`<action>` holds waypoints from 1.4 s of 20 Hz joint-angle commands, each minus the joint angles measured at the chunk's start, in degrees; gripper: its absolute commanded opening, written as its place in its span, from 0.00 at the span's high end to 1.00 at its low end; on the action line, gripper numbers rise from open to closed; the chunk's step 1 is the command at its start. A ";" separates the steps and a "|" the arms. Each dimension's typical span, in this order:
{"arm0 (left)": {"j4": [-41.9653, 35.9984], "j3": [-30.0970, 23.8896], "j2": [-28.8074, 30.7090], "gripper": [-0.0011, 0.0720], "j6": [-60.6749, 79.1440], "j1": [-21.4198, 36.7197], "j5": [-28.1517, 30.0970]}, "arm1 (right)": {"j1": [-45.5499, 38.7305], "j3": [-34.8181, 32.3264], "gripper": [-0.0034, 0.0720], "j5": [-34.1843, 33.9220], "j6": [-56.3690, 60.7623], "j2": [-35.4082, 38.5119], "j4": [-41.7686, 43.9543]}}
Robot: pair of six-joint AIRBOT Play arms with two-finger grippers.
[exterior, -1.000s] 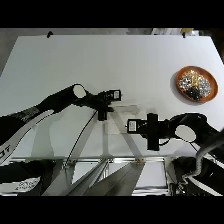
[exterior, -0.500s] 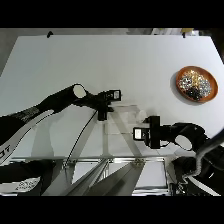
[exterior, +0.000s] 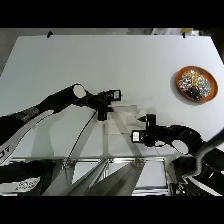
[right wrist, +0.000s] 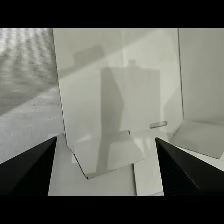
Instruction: Fold the box and place the chain.
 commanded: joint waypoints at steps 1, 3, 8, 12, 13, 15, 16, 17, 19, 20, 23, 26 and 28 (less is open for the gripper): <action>0.00 0.00 -0.04 0.97 0.02 -0.02 0.02 | 0.07 -0.11 0.05 -2.10 -0.22 -3.02 0.13; 0.00 0.00 -0.04 0.97 0.02 -0.02 0.02 | 0.07 -0.11 0.05 -2.67 -0.24 -3.74 0.04; 0.00 0.00 -0.04 0.97 0.02 -0.02 0.02 | 0.07 0.09 0.05 -5.14 -0.24 -3.72 0.52; 0.00 0.00 -0.04 0.97 0.02 -0.04 0.02 | -1.03 3.23 0.05 -0.42 -0.24 -3.74 0.81; 0.00 0.00 -0.04 0.97 0.02 -0.04 0.02 | -2.36 3.89 0.05 -0.33 -0.26 -3.74 0.81; 0.00 -0.02 -0.04 0.97 0.02 -0.02 0.04 | -5.09 4.31 0.05 -0.26 -0.87 -3.74 0.31; 0.00 0.00 -0.04 0.97 0.02 -0.02 0.02 | -5.84 4.44 0.05 0.15 -1.62 -3.74 0.39; 0.00 0.00 -0.04 0.97 0.02 -0.02 0.02 | -6.29 4.94 0.05 0.87 -1.66 -3.74 1.36; 0.00 0.00 -0.04 0.97 0.02 -0.02 0.00 | -7.87 6.43 0.05 1.31 -1.90 -3.76 5.84; 0.00 -0.02 -0.04 0.97 0.02 -0.02 0.02 | -9.03 7.15 0.05 1.66 -4.02 -4.02 8.50; 0.00 0.00 -0.04 0.97 0.02 -0.04 0.02 | -11.82 8.79 0.05 3.21 -15.41 -6.47 15.56; 0.00 0.00 -0.04 0.97 0.02 -0.02 0.02 | -13.99 9.88 0.05 3.06 -23.30 -8.57 22.12; 0.00 0.00 -0.04 0.97 0.02 -0.02 0.02 | -15.93 10.54 0.05 4.15 -26.56 -9.92 25.59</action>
